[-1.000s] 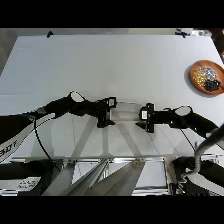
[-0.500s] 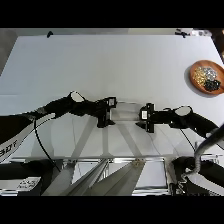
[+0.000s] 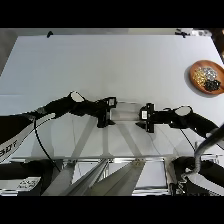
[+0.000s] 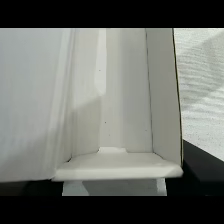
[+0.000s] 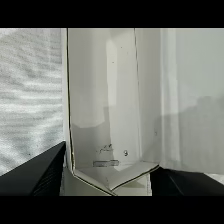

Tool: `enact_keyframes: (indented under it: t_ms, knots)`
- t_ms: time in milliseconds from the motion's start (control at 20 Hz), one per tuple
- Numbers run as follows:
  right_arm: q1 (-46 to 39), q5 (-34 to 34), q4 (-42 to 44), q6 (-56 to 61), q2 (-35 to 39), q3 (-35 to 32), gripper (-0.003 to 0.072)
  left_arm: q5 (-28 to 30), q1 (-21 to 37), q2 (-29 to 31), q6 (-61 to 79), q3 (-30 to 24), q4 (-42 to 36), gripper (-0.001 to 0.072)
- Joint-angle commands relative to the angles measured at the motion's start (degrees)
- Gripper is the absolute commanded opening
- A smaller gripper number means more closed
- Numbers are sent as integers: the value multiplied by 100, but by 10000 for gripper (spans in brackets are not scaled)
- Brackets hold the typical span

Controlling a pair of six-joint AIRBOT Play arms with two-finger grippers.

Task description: Fold the box and place the chain.

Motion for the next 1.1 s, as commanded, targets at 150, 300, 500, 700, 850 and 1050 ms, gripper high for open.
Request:
enact_keyframes:
  t_ms: [150, 300, 500, 700, 850, 1050]
  knots:
    - [2, 125, 295, 9, 9, 4, 462, 0, -4, -4, 9, -4, 0, 276]
    - [0, 304, 271, 11, 11, 4, 467, -2, -7, -4, 13, -4, 0, 276]
    - [-15, 116, 195, 664, 188, 4, 720, -2, -7, -4, 15, -4, 0, 276]
    - [-15, 181, -1305, 2144, 686, 4, 720, -2, -9, -4, 17, -4, 0, 276]
    - [-15, 601, -2747, 3751, 1390, 4, 714, -2, -7, -4, 17, -4, 0, 276]
    - [-15, 1447, -4555, 5591, 2487, 4, 705, -2, -7, -4, 17, -4, 0, 276]
